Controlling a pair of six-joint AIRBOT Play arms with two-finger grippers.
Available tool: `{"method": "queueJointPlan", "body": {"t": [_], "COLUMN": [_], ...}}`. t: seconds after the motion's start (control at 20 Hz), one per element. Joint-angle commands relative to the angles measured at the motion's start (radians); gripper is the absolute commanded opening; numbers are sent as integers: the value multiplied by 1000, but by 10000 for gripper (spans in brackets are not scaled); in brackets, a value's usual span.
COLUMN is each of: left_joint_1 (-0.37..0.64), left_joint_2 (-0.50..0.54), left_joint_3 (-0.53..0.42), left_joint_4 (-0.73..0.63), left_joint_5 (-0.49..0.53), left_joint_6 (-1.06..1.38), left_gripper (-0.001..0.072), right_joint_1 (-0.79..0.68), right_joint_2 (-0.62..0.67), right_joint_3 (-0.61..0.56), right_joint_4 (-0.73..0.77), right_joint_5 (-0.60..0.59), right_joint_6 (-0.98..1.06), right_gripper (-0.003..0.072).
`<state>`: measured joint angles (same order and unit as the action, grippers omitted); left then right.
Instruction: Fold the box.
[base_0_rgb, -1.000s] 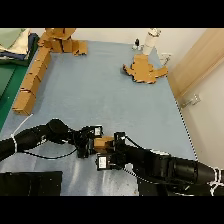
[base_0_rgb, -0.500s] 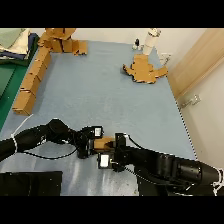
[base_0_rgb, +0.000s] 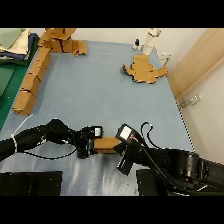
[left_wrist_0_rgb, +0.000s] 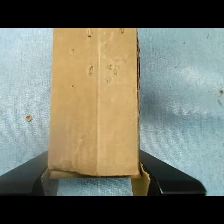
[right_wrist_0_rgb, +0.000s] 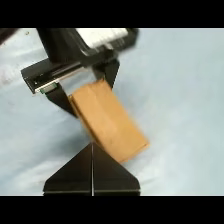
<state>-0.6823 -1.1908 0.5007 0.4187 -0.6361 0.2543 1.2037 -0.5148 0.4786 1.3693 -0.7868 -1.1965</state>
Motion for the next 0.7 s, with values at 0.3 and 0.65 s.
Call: {"method": "queueJointPlan", "body": {"t": [0.3, 0.65], "left_joint_1": [0, 0], "left_joint_2": [0, 0], "left_joint_3": [1, 1], "left_joint_4": [0, 0], "left_joint_5": [0, 0], "left_joint_6": [0, 0], "left_gripper": [530, 530], "right_joint_1": [-31, -34], "right_joint_2": [-53, -215], "right_joint_3": [-380, -380], "right_joint_4": [665, 666], "right_joint_5": [1046, 1154], "right_joint_6": [591, 598], "right_gripper": [-1, 1]}}
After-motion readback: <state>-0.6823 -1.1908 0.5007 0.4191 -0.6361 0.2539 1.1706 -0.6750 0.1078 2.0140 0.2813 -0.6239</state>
